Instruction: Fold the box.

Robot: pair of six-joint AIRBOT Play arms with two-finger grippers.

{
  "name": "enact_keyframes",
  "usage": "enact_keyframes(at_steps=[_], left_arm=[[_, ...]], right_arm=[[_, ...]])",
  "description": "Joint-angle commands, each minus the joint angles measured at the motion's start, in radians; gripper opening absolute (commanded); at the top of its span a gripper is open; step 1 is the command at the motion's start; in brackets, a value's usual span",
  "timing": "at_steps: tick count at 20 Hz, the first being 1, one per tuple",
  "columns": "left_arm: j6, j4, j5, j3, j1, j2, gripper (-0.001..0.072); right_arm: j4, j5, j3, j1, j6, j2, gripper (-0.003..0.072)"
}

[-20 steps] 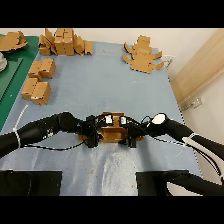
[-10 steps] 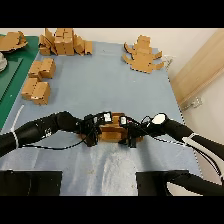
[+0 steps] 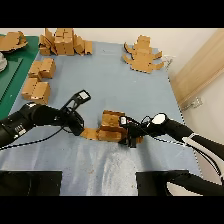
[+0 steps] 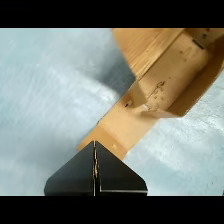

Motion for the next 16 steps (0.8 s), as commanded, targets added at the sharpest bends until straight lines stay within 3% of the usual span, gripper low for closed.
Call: enact_keyframes(at_steps=[1, 3, 7, 12, 16], left_arm=[[-0.467, 0.17, -0.164, -0.015, 0.08, 0.041, 0.0011], [-0.579, 0.125, -0.172, -0.044, 0.127, 0.013, 0.0011], [-0.557, -0.037, -0.142, -0.054, 0.141, -0.124, 0.0011], [-0.343, -0.405, -0.066, -0.054, 0.141, -0.212, 0.0011], [-0.328, -0.433, -0.056, -0.054, 0.141, -0.222, 0.0011]], right_arm=[[0.0, 0.0, 0.0, 0.001, 0.0, 0.0, 0.0566], [0.0, 0.0, 0.0, 0.001, 0.0, 0.0, 0.0566], [0.0, 0.0, 0.0, 0.001, 0.0, 0.0, 0.0566], [0.0, 0.001, 0.0, 0.001, 0.0, 0.0, 0.0566], [0.0, 0.001, 0.0, 0.001, 0.0, 0.0, 0.0566]])
